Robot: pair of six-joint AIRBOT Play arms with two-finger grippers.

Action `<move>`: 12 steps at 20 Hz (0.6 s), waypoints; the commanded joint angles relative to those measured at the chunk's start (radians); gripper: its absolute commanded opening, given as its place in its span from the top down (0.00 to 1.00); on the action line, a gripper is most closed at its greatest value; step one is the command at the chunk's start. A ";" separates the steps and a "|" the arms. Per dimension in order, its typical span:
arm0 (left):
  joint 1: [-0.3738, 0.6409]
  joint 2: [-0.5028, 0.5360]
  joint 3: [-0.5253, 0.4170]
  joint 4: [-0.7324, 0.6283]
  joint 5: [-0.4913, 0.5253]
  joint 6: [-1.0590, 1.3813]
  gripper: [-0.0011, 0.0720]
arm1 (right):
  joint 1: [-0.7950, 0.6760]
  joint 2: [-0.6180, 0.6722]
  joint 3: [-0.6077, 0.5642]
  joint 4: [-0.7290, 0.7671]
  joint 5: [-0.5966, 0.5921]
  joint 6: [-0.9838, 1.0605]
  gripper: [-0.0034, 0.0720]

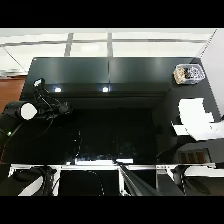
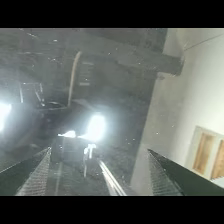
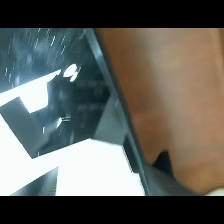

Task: Fold the box and place the chain.

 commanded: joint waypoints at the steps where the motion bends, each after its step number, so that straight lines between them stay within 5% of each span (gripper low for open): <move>1: 0.000 0.000 0.001 -0.018 0.021 -0.009 0.05 | -0.005 -0.024 0.014 -0.024 0.063 -0.051 0.34; 2: -0.001 0.000 0.001 -0.021 0.026 -0.009 0.05 | -0.006 -0.012 0.014 -0.024 0.063 -0.051 0.73; 3: -0.001 0.000 0.001 -0.023 0.027 -0.009 0.05 | -0.006 0.002 0.014 -0.019 0.064 -0.051 0.95; 8: -0.001 0.000 0.001 -0.040 0.026 -0.002 0.05 | 0.021 0.183 -0.060 0.283 0.047 -0.089 0.94; 12: -0.030 0.000 0.001 -0.042 0.031 0.077 0.05 | 0.109 0.420 -0.243 0.507 0.000 -0.112 0.94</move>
